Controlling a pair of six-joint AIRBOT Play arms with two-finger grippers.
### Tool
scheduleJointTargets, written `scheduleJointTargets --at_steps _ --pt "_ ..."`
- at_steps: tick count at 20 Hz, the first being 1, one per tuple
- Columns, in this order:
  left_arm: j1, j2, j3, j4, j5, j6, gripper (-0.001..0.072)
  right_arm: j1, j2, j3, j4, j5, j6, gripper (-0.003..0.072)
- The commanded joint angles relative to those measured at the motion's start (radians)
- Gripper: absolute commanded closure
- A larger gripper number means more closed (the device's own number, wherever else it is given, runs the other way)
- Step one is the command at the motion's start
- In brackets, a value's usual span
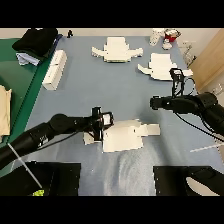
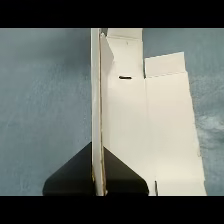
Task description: Fold the box.
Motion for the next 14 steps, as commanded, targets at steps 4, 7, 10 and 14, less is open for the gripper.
scheduleJointTargets --at_steps 4,7,10,14 --pt "0.141 -0.172 0.138 0.000 -0.337 -0.004 0.0697 0.000 -0.024 0.001 0.013 -0.003 0.000 0.0202" --pt "0.141 -0.220 0.147 -0.007 -0.348 0.005 0.0696 0.000 -0.042 0.001 0.021 -0.009 0.000 0.0202" --pt "0.141 -0.236 0.147 -0.008 -0.348 0.004 0.0696 0.000 -0.053 0.001 0.021 -0.011 0.000 0.0202" --pt "0.141 -0.259 0.147 -0.011 -0.348 0.002 0.0696 0.000 -0.060 0.001 0.021 -0.013 0.000 0.0202"
